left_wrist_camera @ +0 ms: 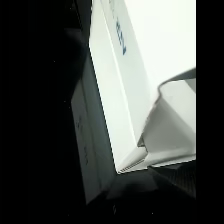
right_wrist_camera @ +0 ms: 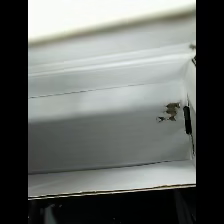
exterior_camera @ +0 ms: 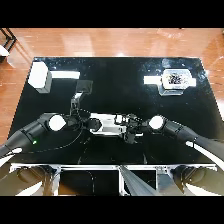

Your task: Fold the box and place the chain.

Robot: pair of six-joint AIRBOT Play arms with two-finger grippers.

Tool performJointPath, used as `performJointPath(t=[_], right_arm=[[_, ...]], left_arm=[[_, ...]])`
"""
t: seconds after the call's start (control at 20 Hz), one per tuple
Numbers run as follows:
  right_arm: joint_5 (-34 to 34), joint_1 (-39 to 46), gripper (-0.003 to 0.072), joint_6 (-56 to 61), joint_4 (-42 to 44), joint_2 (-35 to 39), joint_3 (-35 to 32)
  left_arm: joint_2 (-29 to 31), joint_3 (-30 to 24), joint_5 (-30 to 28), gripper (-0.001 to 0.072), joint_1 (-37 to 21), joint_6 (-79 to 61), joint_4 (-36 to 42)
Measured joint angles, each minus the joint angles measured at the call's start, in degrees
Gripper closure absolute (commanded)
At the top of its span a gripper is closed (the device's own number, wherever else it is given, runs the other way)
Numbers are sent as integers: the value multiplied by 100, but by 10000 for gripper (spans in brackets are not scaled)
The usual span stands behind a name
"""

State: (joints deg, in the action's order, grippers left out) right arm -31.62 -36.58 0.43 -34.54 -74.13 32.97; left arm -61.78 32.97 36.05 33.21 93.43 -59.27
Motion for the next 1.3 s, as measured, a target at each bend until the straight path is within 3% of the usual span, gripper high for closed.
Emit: performJointPath(t=[0.7,0.9,0.95,1.0,1.1,1.3], right_arm=[[-7,-4,280,-17,-20,0,0],[-4,-4,280,-17,-22,0,-2],[-4,-4,280,-17,-24,0,0],[-4,-4,280,-15,-24,0,0],[-4,-4,280,-17,-24,0,0],[-4,-4,280,-17,-26,0,-2]], left_arm=[[-328,13,-105,101,496,1663,-1320],[-363,190,111,102,612,2308,-1853],[-378,256,247,109,632,2470,-2022],[-400,321,372,192,645,2623,-2177],[-437,417,586,261,662,2857,-2411],[-494,546,852,273,721,3115,-2623]])
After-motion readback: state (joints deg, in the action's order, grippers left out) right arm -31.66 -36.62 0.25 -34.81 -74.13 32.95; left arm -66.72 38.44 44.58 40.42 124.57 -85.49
